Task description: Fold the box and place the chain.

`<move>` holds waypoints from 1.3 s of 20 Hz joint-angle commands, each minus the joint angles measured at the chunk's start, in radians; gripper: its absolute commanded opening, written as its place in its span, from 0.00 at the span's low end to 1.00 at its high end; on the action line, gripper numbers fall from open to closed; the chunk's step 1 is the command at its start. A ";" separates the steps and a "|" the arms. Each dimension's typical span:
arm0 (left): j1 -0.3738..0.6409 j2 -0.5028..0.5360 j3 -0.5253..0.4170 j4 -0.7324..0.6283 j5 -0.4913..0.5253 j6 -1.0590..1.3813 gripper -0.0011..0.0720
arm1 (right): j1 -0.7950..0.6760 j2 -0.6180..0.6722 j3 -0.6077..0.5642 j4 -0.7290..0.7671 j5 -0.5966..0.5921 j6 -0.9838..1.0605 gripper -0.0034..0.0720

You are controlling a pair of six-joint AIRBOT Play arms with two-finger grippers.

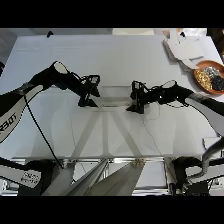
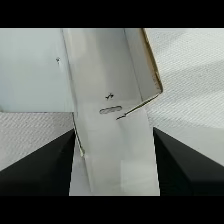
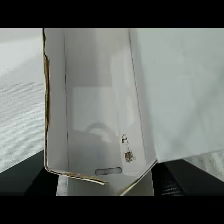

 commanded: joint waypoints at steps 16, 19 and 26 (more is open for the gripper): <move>0.018 -0.032 -0.005 0.050 0.023 0.161 0.55 | 0.000 0.000 0.000 0.000 0.001 -0.001 0.74; 0.018 -0.032 -0.005 0.032 0.023 0.175 0.55 | 0.000 0.000 0.000 0.000 0.001 -0.001 0.74; 0.021 -0.032 -0.005 -0.014 -0.005 0.243 0.44 | 0.000 0.000 0.000 0.000 0.001 -0.001 0.74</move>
